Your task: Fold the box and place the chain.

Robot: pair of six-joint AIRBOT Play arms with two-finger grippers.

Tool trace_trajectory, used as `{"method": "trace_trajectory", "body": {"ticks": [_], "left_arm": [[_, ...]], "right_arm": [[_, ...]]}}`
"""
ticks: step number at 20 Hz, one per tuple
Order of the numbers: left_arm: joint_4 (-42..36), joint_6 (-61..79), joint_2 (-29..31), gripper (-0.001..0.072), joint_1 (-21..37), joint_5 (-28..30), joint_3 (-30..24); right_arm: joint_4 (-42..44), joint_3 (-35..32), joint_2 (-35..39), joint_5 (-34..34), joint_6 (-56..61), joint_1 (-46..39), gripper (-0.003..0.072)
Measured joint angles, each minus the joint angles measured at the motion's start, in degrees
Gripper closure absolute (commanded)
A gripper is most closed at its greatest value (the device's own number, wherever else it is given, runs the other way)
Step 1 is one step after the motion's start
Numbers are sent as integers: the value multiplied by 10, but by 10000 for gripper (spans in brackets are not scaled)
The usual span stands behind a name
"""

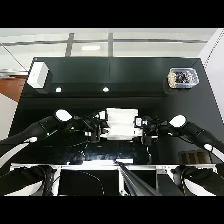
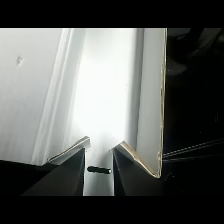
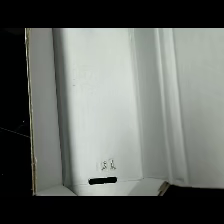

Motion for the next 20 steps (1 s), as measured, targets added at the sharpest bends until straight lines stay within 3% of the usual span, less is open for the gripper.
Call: {"method": "trace_trajectory", "body": {"ticks": [4,6,7,20], "left_arm": [[-1,0,0,472,-1,2,0],[-1,0,0,369,-1,3,0],[-2,-1,0,352,-2,3,0],[25,-3,0,361,-21,9,0]], "right_arm": [[0,0,0,0,0,0,208],[0,0,0,0,0,0,207],[1,0,0,0,0,0,207],[-1,0,0,1,-1,0,207]]}}
